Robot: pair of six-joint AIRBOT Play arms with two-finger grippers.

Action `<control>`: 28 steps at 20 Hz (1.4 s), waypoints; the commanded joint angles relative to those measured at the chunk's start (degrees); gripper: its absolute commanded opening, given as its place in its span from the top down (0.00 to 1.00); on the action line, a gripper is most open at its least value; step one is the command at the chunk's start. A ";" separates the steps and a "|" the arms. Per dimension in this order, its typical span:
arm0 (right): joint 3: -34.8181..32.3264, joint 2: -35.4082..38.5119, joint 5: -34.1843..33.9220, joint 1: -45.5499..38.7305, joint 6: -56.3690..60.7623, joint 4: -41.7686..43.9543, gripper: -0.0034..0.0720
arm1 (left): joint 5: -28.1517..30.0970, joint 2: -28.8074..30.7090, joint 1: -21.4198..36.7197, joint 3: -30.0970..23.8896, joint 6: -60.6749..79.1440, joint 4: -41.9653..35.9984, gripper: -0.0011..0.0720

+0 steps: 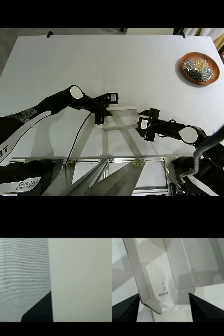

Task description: Fold the box and place the chain.

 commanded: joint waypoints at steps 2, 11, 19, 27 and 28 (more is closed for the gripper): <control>1.07 -2.69 0.37 -0.35 -5.70 4.07 0.07 | 0.00 0.00 -0.02 0.02 0.04 0.00 0.97; 5.35 -7.63 4.81 -6.60 -11.04 6.47 0.04 | -0.02 0.00 -0.02 0.02 0.04 0.00 0.97; 5.46 -8.04 7.45 -9.11 -13.75 9.88 0.04 | -0.02 0.00 -0.02 0.02 0.04 0.00 0.97; 5.46 -8.22 7.80 -9.35 -19.30 15.34 0.04 | -0.02 0.00 -0.02 0.02 0.04 0.00 0.97; 5.46 -8.22 8.72 -10.27 -19.69 16.04 0.04 | -0.02 0.00 -0.02 0.02 0.04 0.00 0.97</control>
